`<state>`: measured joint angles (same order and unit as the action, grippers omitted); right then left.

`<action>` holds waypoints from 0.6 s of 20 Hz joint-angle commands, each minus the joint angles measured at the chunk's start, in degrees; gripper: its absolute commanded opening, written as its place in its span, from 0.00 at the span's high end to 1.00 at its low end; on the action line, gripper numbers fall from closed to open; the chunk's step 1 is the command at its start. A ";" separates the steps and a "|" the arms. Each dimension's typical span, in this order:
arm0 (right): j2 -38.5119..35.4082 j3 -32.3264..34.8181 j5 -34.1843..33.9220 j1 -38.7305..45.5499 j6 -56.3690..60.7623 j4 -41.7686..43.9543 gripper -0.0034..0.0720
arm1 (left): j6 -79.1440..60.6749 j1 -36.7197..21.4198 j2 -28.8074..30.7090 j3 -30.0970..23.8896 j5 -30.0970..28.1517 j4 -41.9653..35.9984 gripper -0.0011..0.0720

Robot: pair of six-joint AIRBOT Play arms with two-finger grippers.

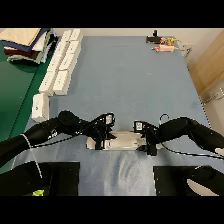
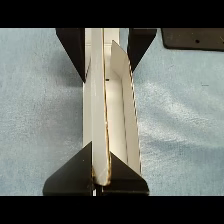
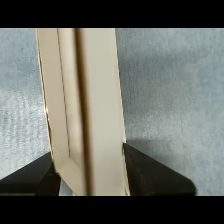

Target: Fold the box.

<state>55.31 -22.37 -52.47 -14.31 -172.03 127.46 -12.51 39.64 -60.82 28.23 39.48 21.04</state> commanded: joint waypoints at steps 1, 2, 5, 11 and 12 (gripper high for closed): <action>0.35 0.31 0.20 -0.07 0.09 -0.59 0.24 | -0.02 0.00 -0.02 -0.02 -0.02 0.00 0.97; 0.33 0.28 0.61 -0.07 0.11 -0.59 0.15 | 0.00 -0.02 -0.02 -0.02 -0.02 0.00 0.97; 0.07 0.20 0.79 -0.07 0.13 -0.28 0.02 | -0.02 0.00 -0.02 -0.02 -0.02 0.00 0.97; -0.92 0.22 0.98 -0.07 0.11 -0.68 0.20 | -0.02 0.00 -0.02 -0.02 -0.02 0.00 0.97; -0.92 0.22 1.03 -0.07 0.11 -0.66 0.24 | -0.02 -0.02 -0.02 -0.02 -0.02 0.00 0.97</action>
<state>54.59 -22.11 -51.62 -14.31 -171.83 126.58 -12.53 39.64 -60.82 28.23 39.46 21.02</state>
